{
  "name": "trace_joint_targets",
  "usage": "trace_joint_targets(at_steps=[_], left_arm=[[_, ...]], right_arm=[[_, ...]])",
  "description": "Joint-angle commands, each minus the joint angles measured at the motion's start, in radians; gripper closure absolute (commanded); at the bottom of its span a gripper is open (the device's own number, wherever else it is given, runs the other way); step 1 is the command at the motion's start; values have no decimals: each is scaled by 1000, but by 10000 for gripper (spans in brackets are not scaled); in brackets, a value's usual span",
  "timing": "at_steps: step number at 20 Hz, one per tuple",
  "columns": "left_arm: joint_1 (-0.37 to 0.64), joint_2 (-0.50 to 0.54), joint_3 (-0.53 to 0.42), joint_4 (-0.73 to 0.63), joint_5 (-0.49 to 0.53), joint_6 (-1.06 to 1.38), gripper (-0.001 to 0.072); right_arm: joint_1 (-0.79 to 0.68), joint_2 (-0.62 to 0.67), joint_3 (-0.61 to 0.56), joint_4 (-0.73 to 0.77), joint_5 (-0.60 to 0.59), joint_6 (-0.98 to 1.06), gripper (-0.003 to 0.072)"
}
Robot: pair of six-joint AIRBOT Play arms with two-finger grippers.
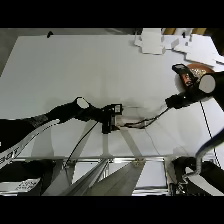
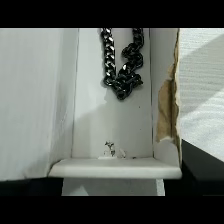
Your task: Fold the box and place the chain.
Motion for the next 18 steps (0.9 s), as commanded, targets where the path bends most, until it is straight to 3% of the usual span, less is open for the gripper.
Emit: trace_joint_targets(at_steps=[1, 9, 18], left_arm=[[1, 1, 0, 0, 0, 0, 498], [1, 1, 0, 0, 0, 0, 498], [1, 1, 0, 0, 0, 0, 498]], right_arm=[[83, 154, 0, 44, 79, 0, 678], [239, 341, 0, 401, 31, 1, 678], [464, 301, 0, 420, -204, 81, 678]])
